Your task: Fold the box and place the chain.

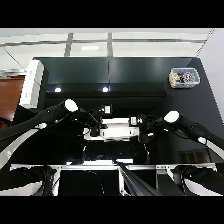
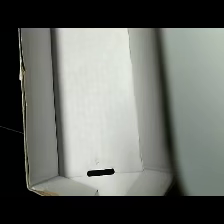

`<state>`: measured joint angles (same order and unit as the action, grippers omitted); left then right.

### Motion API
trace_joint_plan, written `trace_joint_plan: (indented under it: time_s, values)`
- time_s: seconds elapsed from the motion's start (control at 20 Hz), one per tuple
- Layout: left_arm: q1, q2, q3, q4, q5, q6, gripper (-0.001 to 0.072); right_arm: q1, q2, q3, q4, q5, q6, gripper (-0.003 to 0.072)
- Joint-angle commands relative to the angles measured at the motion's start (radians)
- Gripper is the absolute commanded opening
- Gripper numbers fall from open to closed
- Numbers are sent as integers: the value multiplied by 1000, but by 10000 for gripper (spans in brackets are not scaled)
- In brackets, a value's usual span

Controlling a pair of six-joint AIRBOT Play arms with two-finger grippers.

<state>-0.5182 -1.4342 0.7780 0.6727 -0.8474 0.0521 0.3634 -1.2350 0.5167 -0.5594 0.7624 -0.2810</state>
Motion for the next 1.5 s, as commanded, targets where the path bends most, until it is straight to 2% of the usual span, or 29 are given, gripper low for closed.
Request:
trace_joint_plan:
  time_s: [0.0,0.45,0.6,1.15,1.2,1.25,1.35,1.4,1.45]
  values:
    - [0,0,1,0,-1,0,32,0,0,0,9,-6,-5,708]
    - [0,0,1,0,-1,0,32,31,0,0,10,-10,-13,709]
    - [0,0,1,0,-3,0,32,50,-2,0,11,-52,15,708]
    - [1,0,1,5,-1,-7,35,50,-2,0,4,-45,16,708]
    - [1,3,1,20,3,-8,57,50,-2,0,4,-45,16,707]
    - [2,7,1,42,10,-18,118,50,-2,0,4,-45,16,706]
    - [5,20,6,89,9,-79,256,50,-2,0,3,-42,16,463]
    - [6,31,11,111,8,-103,412,50,-2,0,2,-41,15,455]
    - [6,45,18,135,7,-141,599,50,-2,0,2,-41,15,454]
